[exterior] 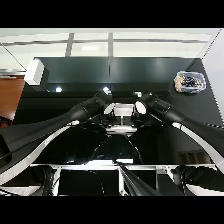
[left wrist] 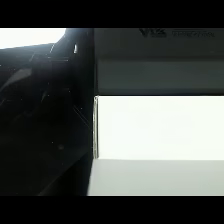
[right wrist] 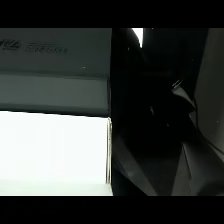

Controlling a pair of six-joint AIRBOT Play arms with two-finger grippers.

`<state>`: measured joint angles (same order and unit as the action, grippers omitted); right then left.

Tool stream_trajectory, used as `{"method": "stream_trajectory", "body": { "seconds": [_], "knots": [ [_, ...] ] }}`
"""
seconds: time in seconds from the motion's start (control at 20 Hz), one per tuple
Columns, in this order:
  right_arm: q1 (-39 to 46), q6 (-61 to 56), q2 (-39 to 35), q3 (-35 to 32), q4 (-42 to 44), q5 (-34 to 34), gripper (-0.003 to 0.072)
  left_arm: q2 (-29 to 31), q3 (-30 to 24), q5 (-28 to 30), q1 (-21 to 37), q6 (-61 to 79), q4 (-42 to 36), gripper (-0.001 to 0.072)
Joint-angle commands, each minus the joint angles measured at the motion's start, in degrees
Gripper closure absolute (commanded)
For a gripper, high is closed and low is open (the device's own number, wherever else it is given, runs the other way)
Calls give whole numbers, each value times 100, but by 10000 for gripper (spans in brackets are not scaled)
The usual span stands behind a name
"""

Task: Fold the box and place the chain.

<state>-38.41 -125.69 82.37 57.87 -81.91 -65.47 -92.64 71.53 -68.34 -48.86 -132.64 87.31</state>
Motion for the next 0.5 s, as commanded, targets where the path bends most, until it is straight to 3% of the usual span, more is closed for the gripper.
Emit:
{"method": "stream_trajectory", "body": {
  "seconds": [0.0,0.1,0.15,0.45],
  "knots": [
    [-4,15,4,4,39,81,673,-2,2,15,4,17,9,682],
    [-4,57,4,4,37,79,649,-2,2,17,4,17,9,682],
    [-4,55,4,4,39,70,524,-2,2,15,4,17,9,682],
    [-4,120,7,-55,26,-11,516,-2,2,15,4,17,9,682]
  ]
}}
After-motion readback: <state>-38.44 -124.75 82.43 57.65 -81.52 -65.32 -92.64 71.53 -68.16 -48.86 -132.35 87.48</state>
